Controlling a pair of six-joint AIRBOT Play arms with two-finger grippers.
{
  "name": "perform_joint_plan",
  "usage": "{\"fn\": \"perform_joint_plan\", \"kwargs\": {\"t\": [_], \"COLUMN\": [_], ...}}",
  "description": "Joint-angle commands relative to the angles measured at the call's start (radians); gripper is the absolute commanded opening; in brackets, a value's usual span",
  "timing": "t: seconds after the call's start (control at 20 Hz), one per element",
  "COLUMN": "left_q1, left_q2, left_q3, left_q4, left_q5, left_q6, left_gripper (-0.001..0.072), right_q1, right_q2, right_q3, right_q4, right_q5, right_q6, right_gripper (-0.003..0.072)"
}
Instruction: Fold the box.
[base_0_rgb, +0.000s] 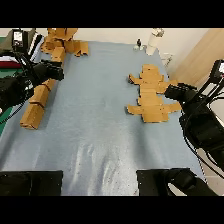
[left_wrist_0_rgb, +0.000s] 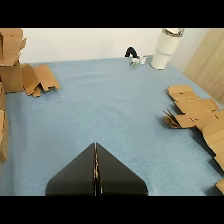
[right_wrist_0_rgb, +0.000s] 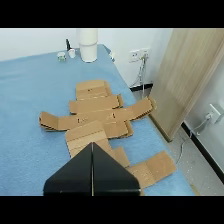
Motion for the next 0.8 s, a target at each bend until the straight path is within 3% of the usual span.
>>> {"fn": "perform_joint_plan", "kwargs": {"t": [0.0,0.75], "left_q1": [0.0,0.0], "left_q2": [0.0,0.0], "left_q3": [0.001,0.001], "left_q4": [0.0,0.0], "left_q5": [0.0,0.0], "left_q6": [0.0,0.0], "left_gripper": [0.0012,0.0012], "right_q1": [0.0,0.0], "right_q2": [0.0,-0.001], "right_q3": [0.0,0.0], "right_q4": [0.0,-0.035], "right_q5": [0.0,0.021], "right_q6": [0.0,0.0], "right_gripper": [0.0002,0.0002]}}
